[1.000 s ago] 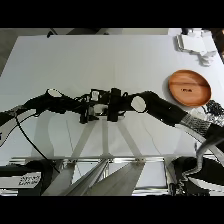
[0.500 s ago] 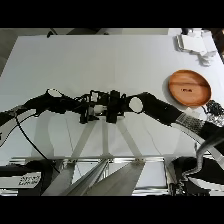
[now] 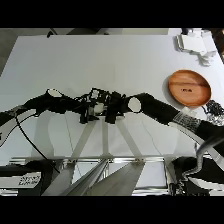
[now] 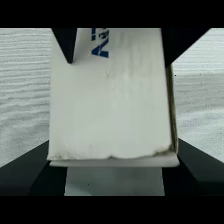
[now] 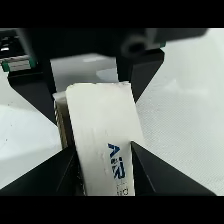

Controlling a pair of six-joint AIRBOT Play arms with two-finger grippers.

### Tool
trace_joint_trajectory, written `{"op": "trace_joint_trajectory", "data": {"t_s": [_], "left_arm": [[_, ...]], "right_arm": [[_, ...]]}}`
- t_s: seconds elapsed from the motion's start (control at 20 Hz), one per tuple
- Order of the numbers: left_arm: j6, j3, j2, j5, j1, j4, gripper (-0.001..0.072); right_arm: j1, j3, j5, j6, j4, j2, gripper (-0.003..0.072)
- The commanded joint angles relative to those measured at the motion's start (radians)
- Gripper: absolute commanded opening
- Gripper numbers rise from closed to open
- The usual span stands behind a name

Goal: Fold the box and place the chain.

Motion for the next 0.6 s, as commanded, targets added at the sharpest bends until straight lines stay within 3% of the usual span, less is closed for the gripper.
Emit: {"op": "trace_joint_trajectory", "data": {"t_s": [0.0, 0.2, 0.35, 0.55], "left_arm": [[0.000, 0.000, 0.000, 0.000, 0.000, 0.000, 0.0277], [0.000, 0.000, 0.000, 0.000, 0.000, 0.000, 0.0277], [0.000, 0.000, 0.000, 0.000, 0.000, 0.000, 0.0277], [0.000, 0.000, 0.000, 0.001, 0.000, 0.000, 0.0277]], "right_arm": [[0.001, 0.000, 0.038, 0.015, 0.003, -0.002, 0.0421], [0.001, 0.000, 0.080, 0.015, 0.007, -0.005, 0.0446], [0.001, 0.000, 0.071, 0.014, 0.006, -0.001, 0.0568], [0.001, 0.000, 0.072, 0.014, 0.006, 0.049, 0.0567]]}}
